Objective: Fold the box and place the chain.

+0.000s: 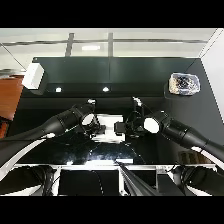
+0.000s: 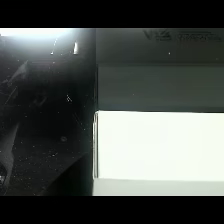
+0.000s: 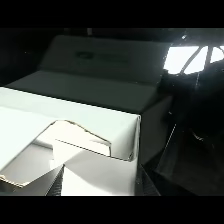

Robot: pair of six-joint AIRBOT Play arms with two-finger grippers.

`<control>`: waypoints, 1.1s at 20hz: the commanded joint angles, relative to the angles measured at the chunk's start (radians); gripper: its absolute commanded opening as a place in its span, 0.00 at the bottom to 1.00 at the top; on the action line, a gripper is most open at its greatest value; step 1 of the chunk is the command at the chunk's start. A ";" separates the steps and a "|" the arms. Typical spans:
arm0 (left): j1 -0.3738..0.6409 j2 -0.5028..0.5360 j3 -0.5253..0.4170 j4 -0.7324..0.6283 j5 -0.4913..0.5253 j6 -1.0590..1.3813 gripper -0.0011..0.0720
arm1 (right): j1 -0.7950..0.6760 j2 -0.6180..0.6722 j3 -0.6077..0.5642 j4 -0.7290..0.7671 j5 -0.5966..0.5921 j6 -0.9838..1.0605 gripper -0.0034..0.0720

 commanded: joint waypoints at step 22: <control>0.000 0.000 0.000 0.000 0.003 0.000 0.06 | 0.053 -0.044 0.043 -0.074 0.027 0.077 0.52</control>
